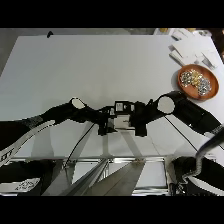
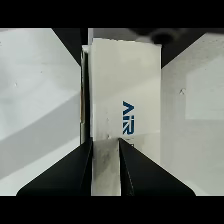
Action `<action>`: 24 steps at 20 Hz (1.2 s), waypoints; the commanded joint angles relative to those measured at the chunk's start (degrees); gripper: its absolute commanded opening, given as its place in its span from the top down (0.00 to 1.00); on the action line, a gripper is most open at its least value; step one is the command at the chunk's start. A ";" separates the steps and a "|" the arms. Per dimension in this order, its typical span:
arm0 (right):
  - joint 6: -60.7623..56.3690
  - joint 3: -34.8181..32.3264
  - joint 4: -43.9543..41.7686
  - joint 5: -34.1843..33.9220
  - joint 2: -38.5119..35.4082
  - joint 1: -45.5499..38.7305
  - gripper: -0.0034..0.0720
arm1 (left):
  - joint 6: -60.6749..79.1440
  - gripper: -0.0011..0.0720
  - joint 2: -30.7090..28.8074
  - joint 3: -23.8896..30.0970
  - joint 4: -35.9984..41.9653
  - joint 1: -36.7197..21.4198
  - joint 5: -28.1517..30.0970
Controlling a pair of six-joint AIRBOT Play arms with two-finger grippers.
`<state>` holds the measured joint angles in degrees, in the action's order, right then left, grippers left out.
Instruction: Fold the box and place the chain.
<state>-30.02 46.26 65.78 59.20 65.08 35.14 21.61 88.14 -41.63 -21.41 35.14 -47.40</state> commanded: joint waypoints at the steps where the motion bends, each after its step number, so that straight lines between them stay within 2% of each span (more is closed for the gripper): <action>1: -0.13 -0.35 0.55 -1.99 -0.02 0.61 0.75 | 0.02 0.45 -0.02 0.00 -0.02 -0.02 0.02; 2: -0.13 -0.35 0.55 -1.46 -0.02 0.61 0.72 | 0.02 0.45 -0.02 0.00 -0.02 -0.02 0.00; 5: -0.11 -0.35 0.15 1.79 -0.07 0.63 0.50 | 0.04 0.45 -0.02 0.00 -0.02 -0.02 0.00; 7: -0.11 -0.35 -0.11 3.69 -0.72 0.61 0.50 | 0.02 0.45 -0.02 0.00 -0.02 -0.02 0.00; 11: -0.11 -0.33 -0.76 2.71 -5.14 -0.04 0.51 | 0.04 0.45 -0.02 0.00 -0.02 -0.02 0.00; 12: -0.13 -0.31 -1.22 2.56 -5.44 -0.85 0.53 | 0.02 0.45 -0.02 0.00 -0.02 -0.02 0.00; 14: -0.13 -0.33 -3.17 2.51 -5.16 -3.32 0.80 | 0.02 0.45 -0.02 0.00 -0.02 -0.02 0.02; 15: -0.11 -0.33 -4.22 2.56 -4.81 -4.42 0.84 | 0.02 0.45 -0.02 0.00 -0.02 -0.02 0.00; 17: -0.13 -0.33 -5.31 2.89 -3.74 -4.90 0.87 | 0.02 0.45 0.00 0.00 -0.02 -0.02 0.02; 18: -0.11 -0.35 -6.34 3.37 -2.97 -4.66 0.92 | 0.04 0.45 -0.02 0.00 -0.02 -0.02 0.00; 24: 0.11 -0.79 -7.54 3.96 -1.38 -4.02 0.94 | 0.04 0.45 0.00 0.00 -0.02 -0.02 0.00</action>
<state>-30.13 45.78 59.05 62.78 63.24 31.14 21.63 88.14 -41.63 -21.43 35.14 -47.40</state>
